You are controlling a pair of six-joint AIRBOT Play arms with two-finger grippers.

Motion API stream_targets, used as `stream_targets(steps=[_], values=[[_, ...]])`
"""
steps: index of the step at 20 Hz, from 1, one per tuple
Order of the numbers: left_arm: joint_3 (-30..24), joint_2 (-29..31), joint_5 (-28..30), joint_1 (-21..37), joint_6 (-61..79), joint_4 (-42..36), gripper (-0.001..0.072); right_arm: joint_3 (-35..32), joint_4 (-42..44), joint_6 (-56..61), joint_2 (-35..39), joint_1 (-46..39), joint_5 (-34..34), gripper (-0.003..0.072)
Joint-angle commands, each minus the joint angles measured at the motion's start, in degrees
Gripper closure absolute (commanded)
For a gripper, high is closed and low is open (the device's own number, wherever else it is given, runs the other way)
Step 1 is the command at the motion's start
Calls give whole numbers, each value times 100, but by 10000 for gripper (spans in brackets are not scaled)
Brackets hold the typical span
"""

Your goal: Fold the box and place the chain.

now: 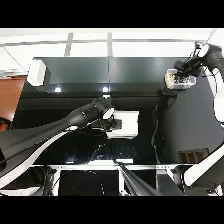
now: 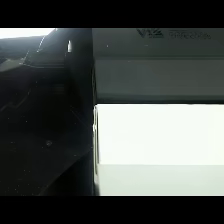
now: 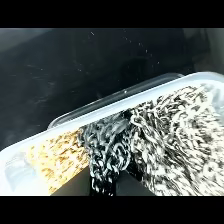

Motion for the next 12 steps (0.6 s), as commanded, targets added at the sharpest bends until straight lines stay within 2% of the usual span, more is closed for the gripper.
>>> stream_targets(steps=[1, 9, 12], values=[[-2, -2, 0, 4, 2, 0, 680, 212, 9, -466, 463, 4, 229, 675], [-2, -2, 4, 4, 2, 0, 680, 223, 153, -1056, 2188, -11, 343, 676], [-2, -2, -2, 4, 2, 0, 680, 219, 481, -1303, 2680, -7, 994, 676]])
